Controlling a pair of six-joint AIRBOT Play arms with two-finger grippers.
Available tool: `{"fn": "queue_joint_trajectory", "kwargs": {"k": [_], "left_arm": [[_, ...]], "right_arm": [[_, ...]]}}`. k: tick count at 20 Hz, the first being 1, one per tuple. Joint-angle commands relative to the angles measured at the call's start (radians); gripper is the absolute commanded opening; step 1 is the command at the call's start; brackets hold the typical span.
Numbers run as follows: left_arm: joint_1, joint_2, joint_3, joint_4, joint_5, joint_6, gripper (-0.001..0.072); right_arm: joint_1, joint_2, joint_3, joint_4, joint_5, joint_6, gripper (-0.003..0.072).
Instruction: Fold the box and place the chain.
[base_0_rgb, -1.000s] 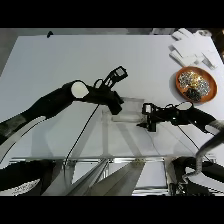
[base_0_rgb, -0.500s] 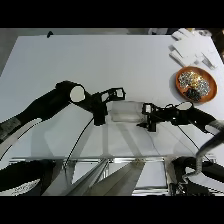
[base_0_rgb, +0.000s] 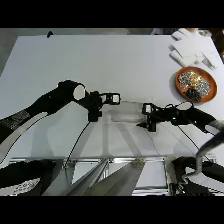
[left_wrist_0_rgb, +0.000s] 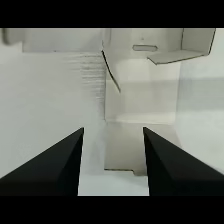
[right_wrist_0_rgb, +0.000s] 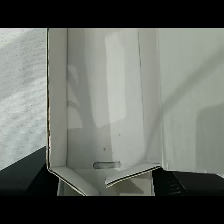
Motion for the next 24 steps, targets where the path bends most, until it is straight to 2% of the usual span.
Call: {"fn": "queue_joint_trajectory", "kwargs": {"k": [1,4,8,9,11,14,15,16,17,24], "left_arm": [[0.013,-0.005,-0.027,-0.078,0.042,0.211,0.0419],[0.000,-0.005,-0.077,-0.193,0.103,0.320,0.0411],[-0.017,-0.005,-0.084,-0.227,0.132,0.330,0.0406],[-0.020,-0.005,-0.084,-0.237,0.136,0.330,0.0378],[-0.028,-0.006,-0.084,-0.243,0.121,0.330,0.0247],[-0.040,-0.006,-0.084,-0.243,0.109,0.330,0.0245],[-0.043,-0.008,-0.084,-0.248,0.111,0.330,0.0207],[-0.046,-0.011,-0.084,-0.255,0.121,0.331,0.0107],[-0.052,-0.018,-0.084,-0.269,0.135,0.330,0.0068],[-0.103,-0.053,-0.084,-0.343,0.284,0.330,0.0069]], "right_arm": [[0.000,0.000,0.000,0.000,0.000,0.000,0.0320],[0.000,0.000,0.000,0.000,0.000,0.000,0.0320],[0.000,0.000,0.000,0.000,0.000,0.000,0.0320],[0.000,0.000,0.000,0.000,0.000,0.000,0.0320],[0.000,0.000,0.000,0.000,0.000,0.000,0.0320],[0.000,0.000,0.000,0.000,0.000,0.000,0.0320],[0.000,0.000,0.000,0.000,0.000,0.000,0.0320],[0.000,0.000,0.000,0.000,0.000,0.000,0.0320],[0.000,0.000,0.000,0.000,0.000,0.000,0.0320],[0.000,0.000,0.000,0.000,0.000,0.000,0.0320]]}}
